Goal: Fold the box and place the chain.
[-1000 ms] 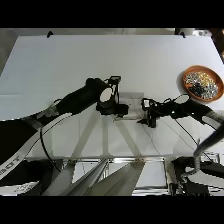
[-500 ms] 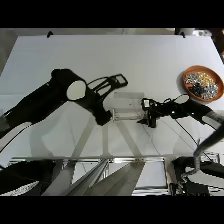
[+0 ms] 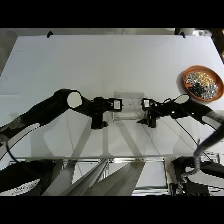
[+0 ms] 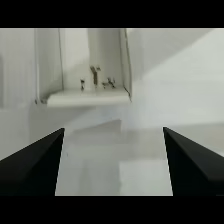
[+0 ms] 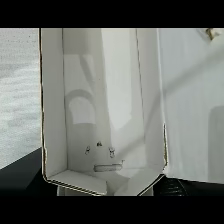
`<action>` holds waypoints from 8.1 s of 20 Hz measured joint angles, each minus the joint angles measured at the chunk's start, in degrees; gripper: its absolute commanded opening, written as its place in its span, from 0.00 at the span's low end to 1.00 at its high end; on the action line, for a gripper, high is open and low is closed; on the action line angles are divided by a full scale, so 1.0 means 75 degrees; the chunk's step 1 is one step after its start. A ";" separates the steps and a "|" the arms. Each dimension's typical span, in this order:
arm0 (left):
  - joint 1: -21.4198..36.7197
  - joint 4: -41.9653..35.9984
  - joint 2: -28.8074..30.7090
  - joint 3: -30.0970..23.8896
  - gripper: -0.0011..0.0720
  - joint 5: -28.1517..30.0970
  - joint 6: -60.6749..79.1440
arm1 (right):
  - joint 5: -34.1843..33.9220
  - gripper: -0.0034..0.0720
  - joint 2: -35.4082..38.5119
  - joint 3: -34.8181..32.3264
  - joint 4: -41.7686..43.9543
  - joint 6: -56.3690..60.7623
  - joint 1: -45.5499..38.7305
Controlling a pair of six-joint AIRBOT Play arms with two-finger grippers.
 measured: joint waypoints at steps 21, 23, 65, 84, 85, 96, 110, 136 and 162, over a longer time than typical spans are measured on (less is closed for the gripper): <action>0.0047 -0.2162 -0.1250 -0.0128 0.99 0.1381 0.2658 | -0.0003 0.58 0.0003 0.0000 0.0003 0.0012 -0.0003; 0.0041 -0.2253 -0.1314 -0.0125 0.99 0.1384 0.2710 | 0.0000 0.58 0.0003 0.0000 0.0000 0.0006 -0.0003; 0.0032 -0.2556 -0.1507 -0.0122 0.55 0.1148 0.2060 | -0.0017 0.57 0.0003 0.0000 0.0006 -0.0015 0.0000; 0.0023 -0.2556 -0.1512 -0.0125 0.55 0.1145 0.2069 | 0.0160 0.94 0.1865 0.0000 -0.2725 0.3174 -0.0006; 0.0023 -0.2556 -0.1512 -0.0125 0.55 0.1145 0.2069 | 0.0230 0.90 0.2049 0.0000 -0.3048 0.3427 -0.0006; 0.0023 -0.2553 -0.1512 -0.0122 0.55 0.1145 0.2066 | -0.0131 0.05 0.4132 0.0000 -0.0895 0.4278 0.0140; 0.0023 -0.2559 -0.1512 -0.0125 0.55 0.1148 0.2055 | -0.2838 0.05 0.1920 0.0003 0.0574 0.5103 0.0868; 0.0023 -0.2553 -0.1512 -0.0125 0.55 0.1151 0.2063 | 0.1833 0.05 0.5112 0.0108 -0.3042 0.5995 0.0886; 0.0023 -0.2556 -0.1512 -0.0125 0.55 0.1145 0.2063 | 0.1649 0.39 0.4374 0.0099 -0.4301 0.5310 0.0886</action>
